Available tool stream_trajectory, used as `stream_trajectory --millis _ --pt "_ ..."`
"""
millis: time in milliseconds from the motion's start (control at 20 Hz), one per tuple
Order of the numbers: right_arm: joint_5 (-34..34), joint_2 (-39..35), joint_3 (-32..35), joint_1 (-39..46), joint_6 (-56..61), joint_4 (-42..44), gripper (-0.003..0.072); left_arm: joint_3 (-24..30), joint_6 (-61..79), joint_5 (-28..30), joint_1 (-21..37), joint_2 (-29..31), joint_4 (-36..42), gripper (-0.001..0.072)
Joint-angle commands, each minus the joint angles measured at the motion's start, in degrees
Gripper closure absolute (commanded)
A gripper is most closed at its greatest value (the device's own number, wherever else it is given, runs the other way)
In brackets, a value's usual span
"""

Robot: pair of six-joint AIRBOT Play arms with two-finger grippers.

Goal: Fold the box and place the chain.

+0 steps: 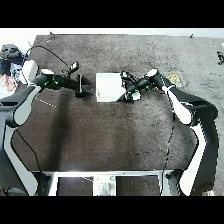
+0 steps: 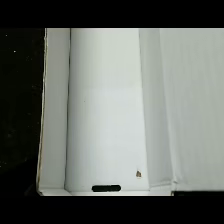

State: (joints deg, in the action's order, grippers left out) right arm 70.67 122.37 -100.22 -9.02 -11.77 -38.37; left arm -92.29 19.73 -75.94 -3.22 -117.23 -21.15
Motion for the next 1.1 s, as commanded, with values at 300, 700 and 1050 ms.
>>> stream_trajectory --millis 300,700,1050 --pt "0.02 0.04 0.00 0.04 0.00 0.02 0.0154 1.49 8.22 1.95 -2.43 -1.20 -0.24 -0.0010" --pt "0.02 0.04 0.00 0.04 0.00 0.00 0.0155 1.53 8.24 2.27 -3.93 -3.15 2.12 -0.0010" --pt "0.02 0.04 0.00 0.04 0.00 0.00 0.0154 1.64 8.33 6.91 -6.84 -4.81 2.86 -0.0009"
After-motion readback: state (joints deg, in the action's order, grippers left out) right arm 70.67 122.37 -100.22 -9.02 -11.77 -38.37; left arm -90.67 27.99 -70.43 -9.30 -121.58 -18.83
